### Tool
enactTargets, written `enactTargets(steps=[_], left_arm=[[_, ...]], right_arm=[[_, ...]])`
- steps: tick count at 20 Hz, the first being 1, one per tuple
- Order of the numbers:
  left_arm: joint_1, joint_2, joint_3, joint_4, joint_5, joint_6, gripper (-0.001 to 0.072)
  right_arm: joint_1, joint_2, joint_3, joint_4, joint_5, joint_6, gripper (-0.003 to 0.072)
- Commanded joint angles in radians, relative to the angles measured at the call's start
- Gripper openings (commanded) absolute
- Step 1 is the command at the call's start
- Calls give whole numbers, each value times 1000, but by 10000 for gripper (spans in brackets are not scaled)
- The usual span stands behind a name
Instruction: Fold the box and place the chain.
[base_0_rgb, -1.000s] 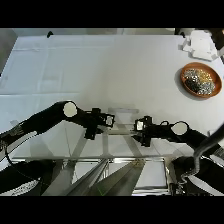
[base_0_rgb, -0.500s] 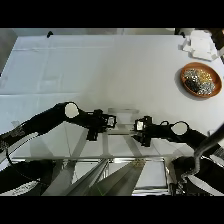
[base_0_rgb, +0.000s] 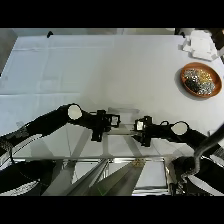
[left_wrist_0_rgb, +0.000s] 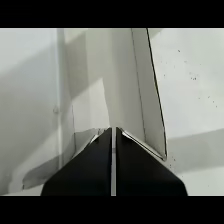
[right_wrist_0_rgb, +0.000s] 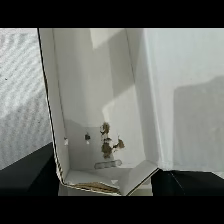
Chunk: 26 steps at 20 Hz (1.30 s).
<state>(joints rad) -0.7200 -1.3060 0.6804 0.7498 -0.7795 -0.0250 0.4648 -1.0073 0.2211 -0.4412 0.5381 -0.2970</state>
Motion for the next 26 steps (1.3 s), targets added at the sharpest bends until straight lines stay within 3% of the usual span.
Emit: enactTargets(steps=[1,3,5,6,7,9,13,15,17,18,22,26], left_arm=[[-19,-23,0,-16,16,-2,55],[-25,-34,0,-8,17,-2,152],[-30,-37,0,-9,27,-2,156],[-32,-37,0,-9,35,-2,194],[-32,-37,0,-9,39,-2,291],[-32,-37,0,-9,48,-2,414],[-32,-37,0,-9,50,-2,419],[-32,-35,0,-8,50,-43,376],[-27,-16,0,21,29,-158,85],[-20,3,0,45,1,-210,7],[42,128,0,59,-132,-301,3],[143,289,0,59,-200,-484,3]], right_arm=[[0,1,1,0,0,0,408],[0,1,1,0,0,0,408],[0,1,1,0,0,0,408],[0,1,1,0,0,0,408],[0,1,1,0,0,0,408],[0,1,1,0,0,0,408],[0,1,1,0,0,0,408],[0,1,1,0,0,0,408],[0,1,1,0,0,0,408],[0,1,1,0,0,0,408],[0,1,0,0,0,0,408],[0,1,1,0,0,0,408]])
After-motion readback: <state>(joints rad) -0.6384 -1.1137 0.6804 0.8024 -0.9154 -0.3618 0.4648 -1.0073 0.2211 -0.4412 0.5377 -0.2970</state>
